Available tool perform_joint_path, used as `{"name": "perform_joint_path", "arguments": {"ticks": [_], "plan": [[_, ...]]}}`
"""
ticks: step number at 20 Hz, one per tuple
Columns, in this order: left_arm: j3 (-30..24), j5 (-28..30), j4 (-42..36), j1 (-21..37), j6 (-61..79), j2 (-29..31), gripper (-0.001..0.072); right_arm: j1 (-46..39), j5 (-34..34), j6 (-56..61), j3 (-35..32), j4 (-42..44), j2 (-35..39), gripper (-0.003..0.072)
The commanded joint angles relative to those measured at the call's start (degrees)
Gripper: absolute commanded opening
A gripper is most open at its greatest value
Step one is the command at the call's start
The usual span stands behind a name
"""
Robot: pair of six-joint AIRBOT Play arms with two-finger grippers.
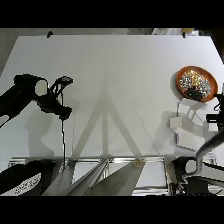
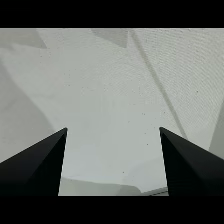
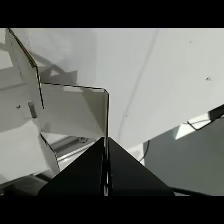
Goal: Fold the box and place the chain.
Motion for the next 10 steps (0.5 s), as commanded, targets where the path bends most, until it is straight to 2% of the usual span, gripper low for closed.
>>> {"name": "perform_joint_path", "arguments": {"ticks": [1,3,5,7,10], "plan": [[0.0,0.0,0.0,0.0,0.0,0.0,0.0635,2.4,-0.1,-3.7,0.0,5.1,3.9,0.0018],[0.0,0.0,0.0,0.0,0.0,0.0,0.0635,5.6,-2.4,-5.0,0.0,11.2,8.7,0.0018],[0.0,0.0,0.0,0.0,0.0,0.0,0.0635,8.7,-7.0,-6.4,-1.2,21.6,14.6,0.0018],[0.0,0.0,0.0,0.0,0.0,0.0,0.0635,12.2,-13.3,-6.4,-5.3,30.6,20.9,0.0017],[0.0,0.5,0.0,0.0,0.0,0.0,0.0635,19.3,-18.9,-6.3,-13.8,38.2,27.5,0.0018]]}}
